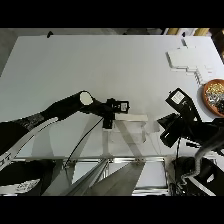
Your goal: Fold the box and place the chain.
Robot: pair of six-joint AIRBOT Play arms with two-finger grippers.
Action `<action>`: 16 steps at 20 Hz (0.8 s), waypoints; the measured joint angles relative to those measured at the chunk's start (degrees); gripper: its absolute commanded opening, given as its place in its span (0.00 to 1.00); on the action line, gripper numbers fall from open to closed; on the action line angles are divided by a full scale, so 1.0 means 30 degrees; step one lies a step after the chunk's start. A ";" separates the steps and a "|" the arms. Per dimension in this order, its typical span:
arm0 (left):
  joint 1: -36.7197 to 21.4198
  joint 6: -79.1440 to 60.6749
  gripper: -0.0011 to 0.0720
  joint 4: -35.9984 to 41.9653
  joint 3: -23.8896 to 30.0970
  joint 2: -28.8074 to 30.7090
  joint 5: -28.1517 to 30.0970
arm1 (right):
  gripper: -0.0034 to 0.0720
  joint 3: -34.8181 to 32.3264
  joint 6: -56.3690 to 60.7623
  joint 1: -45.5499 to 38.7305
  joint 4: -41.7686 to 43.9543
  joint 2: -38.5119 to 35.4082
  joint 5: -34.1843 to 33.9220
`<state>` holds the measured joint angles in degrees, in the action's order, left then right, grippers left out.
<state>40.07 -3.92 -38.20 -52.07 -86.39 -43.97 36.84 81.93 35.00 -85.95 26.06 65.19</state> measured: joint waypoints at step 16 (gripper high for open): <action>0.0000 -0.0022 0.03 0.0007 -0.0015 -0.0240 0.0000 | 0.07 0.0000 -0.0022 0.0000 -0.0007 0.0000 0.0000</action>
<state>40.07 -3.99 -38.17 -52.12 -87.11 -43.97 36.84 81.87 35.00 -85.97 26.06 65.19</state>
